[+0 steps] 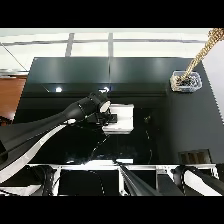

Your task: Fold the box and place the chain.

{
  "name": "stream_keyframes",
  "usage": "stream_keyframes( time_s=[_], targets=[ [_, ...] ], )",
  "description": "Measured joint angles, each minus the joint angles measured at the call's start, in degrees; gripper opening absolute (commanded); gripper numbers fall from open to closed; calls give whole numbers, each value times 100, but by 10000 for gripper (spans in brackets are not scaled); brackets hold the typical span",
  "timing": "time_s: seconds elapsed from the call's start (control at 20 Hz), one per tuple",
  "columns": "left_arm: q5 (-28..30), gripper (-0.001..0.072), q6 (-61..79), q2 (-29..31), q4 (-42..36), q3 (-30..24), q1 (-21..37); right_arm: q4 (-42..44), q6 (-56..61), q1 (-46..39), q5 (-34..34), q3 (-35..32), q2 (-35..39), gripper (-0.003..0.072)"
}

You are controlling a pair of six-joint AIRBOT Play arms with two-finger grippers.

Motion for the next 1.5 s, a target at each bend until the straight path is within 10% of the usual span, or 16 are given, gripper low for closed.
stream_keyframes(
  time_s=[0.6, 1.5],
  targets=[
    [0, 30, 0, 0, 0, 0, 0, 765, -852, 1381, 1440, -1220, 695, 17],
    [0, 30, -2, 0, 0, 0, 0, 1543, -1167, 3270, -492, -4048, 424, 15]
  ],
)
